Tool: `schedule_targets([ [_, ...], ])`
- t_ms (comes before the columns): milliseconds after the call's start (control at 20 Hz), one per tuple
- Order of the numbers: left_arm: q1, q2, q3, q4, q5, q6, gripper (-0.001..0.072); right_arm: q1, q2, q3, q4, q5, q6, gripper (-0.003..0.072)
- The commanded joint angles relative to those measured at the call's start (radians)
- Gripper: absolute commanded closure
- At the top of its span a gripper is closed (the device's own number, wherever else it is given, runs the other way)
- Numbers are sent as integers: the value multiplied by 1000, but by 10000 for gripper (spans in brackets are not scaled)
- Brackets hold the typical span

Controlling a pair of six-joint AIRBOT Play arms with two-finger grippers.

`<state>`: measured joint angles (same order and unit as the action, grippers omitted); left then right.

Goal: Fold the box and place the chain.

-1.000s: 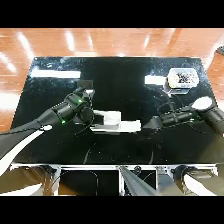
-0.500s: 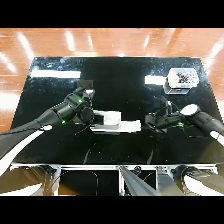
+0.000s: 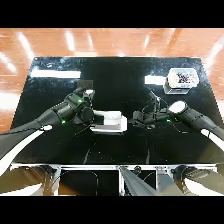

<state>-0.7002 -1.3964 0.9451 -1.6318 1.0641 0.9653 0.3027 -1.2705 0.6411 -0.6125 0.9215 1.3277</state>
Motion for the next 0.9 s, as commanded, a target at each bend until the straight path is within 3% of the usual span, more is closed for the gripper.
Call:
schedule_targets([
  [0,0,0,0,0,-1,1,688,10,-2,33,14,34,0,117],
  [550,0,0,0,0,-14,1,688,25,-2,39,37,95,0,118],
  [850,0,0,0,0,-14,0,688,162,-2,105,16,-11,83,145],
])
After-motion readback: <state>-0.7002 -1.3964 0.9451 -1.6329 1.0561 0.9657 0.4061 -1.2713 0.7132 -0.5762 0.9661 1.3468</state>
